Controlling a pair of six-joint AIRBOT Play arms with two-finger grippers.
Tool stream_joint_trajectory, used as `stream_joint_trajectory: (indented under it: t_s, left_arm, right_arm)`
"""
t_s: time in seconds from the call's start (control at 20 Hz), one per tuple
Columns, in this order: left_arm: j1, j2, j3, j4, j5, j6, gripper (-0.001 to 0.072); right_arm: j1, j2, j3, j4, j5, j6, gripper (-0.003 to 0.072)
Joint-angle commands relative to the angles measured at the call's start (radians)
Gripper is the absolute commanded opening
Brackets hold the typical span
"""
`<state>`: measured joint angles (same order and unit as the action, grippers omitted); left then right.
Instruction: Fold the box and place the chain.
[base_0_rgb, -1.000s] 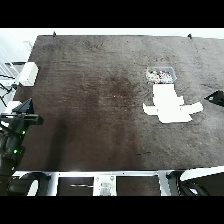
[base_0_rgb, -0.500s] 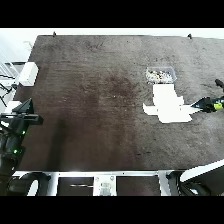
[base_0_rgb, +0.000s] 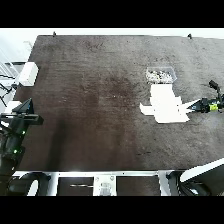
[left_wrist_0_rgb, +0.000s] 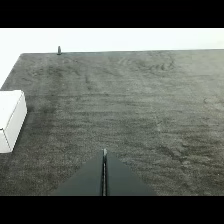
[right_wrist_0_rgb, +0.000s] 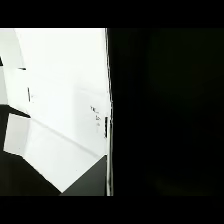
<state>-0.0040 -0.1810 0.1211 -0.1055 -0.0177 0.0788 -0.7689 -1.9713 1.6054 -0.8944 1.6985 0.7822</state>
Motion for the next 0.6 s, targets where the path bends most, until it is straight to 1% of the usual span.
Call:
stream_joint_trajectory:
  t_s: [0.0, 0.05, 0.15, 0.35, 0.45, 0.55]
  left_arm:
    - [0.001, 0.000, 0.000, 0.000, 0.000, 0.000, 0.0018]
    - [0.001, 0.000, 0.000, 0.000, 0.000, 0.000, 0.0018]
    - [0.001, 0.000, 0.000, 0.000, 0.000, 0.000, 0.0019]
    - [0.001, 0.000, 0.000, 0.000, 0.000, 0.000, 0.0018]
    - [0.001, 0.000, 0.000, 0.000, 0.000, 0.000, 0.0018]
    - [0.001, 0.000, 0.000, 0.000, 0.000, 0.000, 0.0018]
  right_arm:
    - [0.006, 0.071, -0.104, 0.108, 0.002, -0.021, 0.0007]
    - [0.014, 0.108, -0.166, 0.146, -0.024, -0.029, 0.0007]
    - [0.050, 0.200, -0.326, 0.209, -0.109, -0.043, 0.0007]
    - [0.201, 0.396, -0.650, 0.335, -0.269, -0.065, 0.0007]
    - [0.300, 0.491, -0.775, 0.435, -0.369, -0.057, 0.0007]
    - [0.414, 0.565, -0.857, 0.570, -0.458, -0.057, 0.0007]
